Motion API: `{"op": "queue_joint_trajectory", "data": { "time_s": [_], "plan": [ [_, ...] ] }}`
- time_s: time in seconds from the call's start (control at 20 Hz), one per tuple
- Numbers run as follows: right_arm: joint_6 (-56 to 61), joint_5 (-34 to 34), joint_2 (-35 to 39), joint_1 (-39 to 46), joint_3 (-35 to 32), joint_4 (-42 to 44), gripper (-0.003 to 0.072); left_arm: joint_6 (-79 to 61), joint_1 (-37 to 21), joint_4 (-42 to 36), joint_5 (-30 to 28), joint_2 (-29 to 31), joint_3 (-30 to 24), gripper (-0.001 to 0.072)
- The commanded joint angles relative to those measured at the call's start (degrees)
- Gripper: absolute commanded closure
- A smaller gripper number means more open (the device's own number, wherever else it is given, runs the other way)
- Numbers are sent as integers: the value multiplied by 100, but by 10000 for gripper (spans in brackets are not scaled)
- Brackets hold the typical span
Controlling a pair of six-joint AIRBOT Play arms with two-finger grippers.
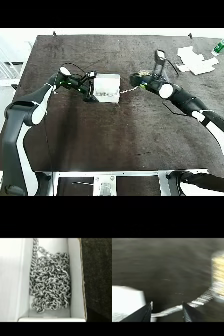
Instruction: Fold the box and place the chain.
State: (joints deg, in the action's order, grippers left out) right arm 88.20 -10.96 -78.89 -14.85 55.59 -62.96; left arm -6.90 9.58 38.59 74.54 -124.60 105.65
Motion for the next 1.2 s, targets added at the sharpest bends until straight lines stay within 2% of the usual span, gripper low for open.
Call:
{"op": "queue_joint_trajectory", "data": {
  "time_s": [0.0,0.25,0.45,0.6,0.65,0.7,0.8,0.95,1.15],
  "plan": [
    [437,57,-463,614,-286,103,250,-2,0,0,-7,0,4,366],
    [437,63,-1751,426,540,356,250,-2,0,0,-17,0,4,365],
    [442,-63,-2347,350,1349,557,256,-2,0,0,-20,0,4,366],
    [461,-63,-2664,365,1709,557,486,-2,0,0,-20,0,4,366],
    [463,-66,-2732,363,1744,560,659,-2,0,0,-20,0,4,365],
    [468,-83,-2728,361,1742,562,677,0,0,0,-20,0,4,365],
    [411,-337,-2406,269,1742,555,678,0,0,0,-17,0,4,366],
    [-299,-732,-1285,-52,1740,546,677,-2,0,0,-15,0,4,366],
    [-623,-817,-42,-522,1740,533,678,0,0,0,-17,0,4,366]
  ]
}}
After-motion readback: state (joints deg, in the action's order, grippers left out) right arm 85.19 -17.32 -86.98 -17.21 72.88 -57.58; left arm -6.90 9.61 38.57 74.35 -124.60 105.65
